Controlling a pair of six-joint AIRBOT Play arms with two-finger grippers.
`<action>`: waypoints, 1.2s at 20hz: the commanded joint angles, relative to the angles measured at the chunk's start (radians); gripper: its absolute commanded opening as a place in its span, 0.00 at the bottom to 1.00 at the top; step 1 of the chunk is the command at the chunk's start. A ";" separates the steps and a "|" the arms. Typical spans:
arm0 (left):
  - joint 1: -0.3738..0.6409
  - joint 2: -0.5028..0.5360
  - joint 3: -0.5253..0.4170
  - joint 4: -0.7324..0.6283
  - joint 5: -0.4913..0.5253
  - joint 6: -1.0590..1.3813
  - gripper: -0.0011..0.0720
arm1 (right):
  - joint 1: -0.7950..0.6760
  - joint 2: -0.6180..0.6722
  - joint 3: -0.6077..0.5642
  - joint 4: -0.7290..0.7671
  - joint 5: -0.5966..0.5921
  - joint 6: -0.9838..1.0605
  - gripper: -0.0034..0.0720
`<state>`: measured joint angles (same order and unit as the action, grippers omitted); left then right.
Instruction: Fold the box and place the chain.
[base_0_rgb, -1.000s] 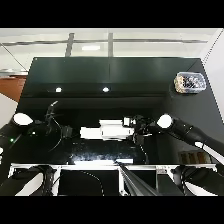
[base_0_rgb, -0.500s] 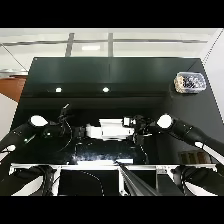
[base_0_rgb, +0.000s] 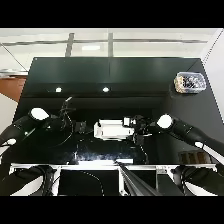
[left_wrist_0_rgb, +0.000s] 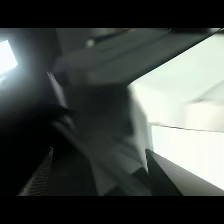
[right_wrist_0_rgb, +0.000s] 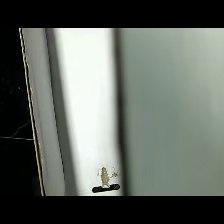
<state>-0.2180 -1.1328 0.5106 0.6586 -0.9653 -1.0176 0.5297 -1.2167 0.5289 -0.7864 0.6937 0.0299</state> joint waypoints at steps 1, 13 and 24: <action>-0.002 0.002 0.051 -0.013 -0.062 -0.001 1.00 | 0.001 0.000 0.000 0.000 0.000 0.000 0.54; -0.220 0.002 0.059 -0.012 0.163 -0.118 0.99 | 0.001 0.000 0.000 0.000 -0.026 0.001 0.54; -0.284 0.029 0.058 0.074 0.265 -0.142 0.98 | 0.001 0.000 0.000 0.008 -0.025 0.009 0.54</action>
<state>-0.4728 -1.1179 0.5694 0.6952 -0.7475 -1.1587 0.5301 -1.2167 0.5289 -0.7799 0.6685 0.0341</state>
